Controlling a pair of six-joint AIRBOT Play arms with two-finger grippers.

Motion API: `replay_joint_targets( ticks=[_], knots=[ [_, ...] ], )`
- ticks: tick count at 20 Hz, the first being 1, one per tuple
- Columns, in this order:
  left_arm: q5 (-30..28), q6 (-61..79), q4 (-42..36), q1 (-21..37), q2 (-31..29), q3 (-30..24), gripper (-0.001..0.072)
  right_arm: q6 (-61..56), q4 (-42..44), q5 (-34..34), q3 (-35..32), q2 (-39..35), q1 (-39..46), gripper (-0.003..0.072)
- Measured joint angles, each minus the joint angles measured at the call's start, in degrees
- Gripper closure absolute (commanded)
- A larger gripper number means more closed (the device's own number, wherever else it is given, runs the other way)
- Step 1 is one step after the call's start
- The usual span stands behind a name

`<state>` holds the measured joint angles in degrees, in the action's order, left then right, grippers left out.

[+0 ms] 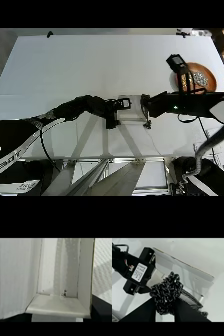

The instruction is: Fold the box and place the chain.

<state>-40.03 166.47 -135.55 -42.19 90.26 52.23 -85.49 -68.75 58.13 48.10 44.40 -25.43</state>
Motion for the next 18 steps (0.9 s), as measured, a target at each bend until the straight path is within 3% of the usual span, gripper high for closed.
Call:
replay_joint_targets(
  ticks=[11, 15, 16, 18],
  knots=[
    [0.0, 0.0, 0.0, 0.0, 0.0, 0.0, 0.0394, -2.8, -4.0, -1.8, 0.0, 21.8, -7.5, 0.0673],
    [0.0, 0.0, 0.0, 0.0, 0.0, 0.0, 0.0394, -3.7, -4.6, -4.4, 0.0, 26.6, -8.0, 0.0672],
    [0.0, 0.0, 0.0, 0.0, 0.0, 0.0, 0.0394, -3.9, -4.6, -4.9, 0.0, 27.4, -8.0, 0.0659],
    [0.0, 0.0, 0.0, 0.0, 0.0, 0.0, 0.0394, -4.1, -4.6, -5.4, 0.0, 28.4, -8.1, 0.0461]
  ],
)
